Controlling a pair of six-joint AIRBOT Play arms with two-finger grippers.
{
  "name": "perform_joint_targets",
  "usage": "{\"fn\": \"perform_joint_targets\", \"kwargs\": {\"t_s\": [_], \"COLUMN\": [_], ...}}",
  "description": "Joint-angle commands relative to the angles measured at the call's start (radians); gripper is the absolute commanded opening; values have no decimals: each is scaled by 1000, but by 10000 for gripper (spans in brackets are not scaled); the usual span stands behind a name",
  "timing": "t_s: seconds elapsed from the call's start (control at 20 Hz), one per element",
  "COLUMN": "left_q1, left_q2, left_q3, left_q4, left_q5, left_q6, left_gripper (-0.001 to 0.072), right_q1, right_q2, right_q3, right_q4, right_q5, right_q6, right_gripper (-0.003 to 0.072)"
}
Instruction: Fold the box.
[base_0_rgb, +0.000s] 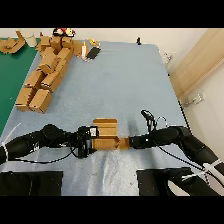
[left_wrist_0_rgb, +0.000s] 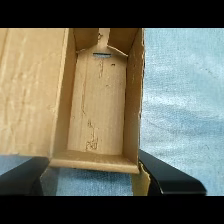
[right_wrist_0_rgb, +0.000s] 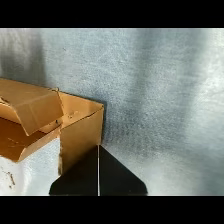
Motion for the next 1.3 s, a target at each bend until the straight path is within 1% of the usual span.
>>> {"fn": "perform_joint_targets", "kwargs": {"t_s": [0.0, 0.45, 0.6, 0.75, 1.05, 1.1, 1.15, 1.2, 1.25], "left_q1": [0, 0, 0, 0, 0, 0, 0, 0, 0], "left_q2": [0, 0, 0, 0, 0, 0, 0, 0, 0], "left_q3": [1, 1, 1, 1, 1, 1, 1, 1, 1], "left_q4": [0, 0, 0, 0, 0, 0, 0, 0, 0], "left_q5": [0, 0, 0, 0, 0, 0, 0, 0, 0], "left_q6": [0, 0, 0, 0, 0, 0, 0, 0, 0], "left_gripper": [598, 597, 598, 598, 598, 598, 598, 598, 598], "right_q1": [1, 1, 1, 1, 1, 1, 1, 1, 1], "right_q2": [-32, -56, -56, -56, -16, -3, 10, 18, 21], "right_q3": [-4, -4, -4, -4, -3, -3, 0, 5, 11], "right_q4": [-8, -12, 48, 149, 172, 172, 171, 171, 172], "right_q5": [27, 44, 43, 42, 36, 36, 37, 39, 42], "right_q6": [0, 0, -11, -55, -55, -56, -55, -54, -54], "right_gripper": [1, 1, 1, 1, 3, 10, 97, 154, 163]}}
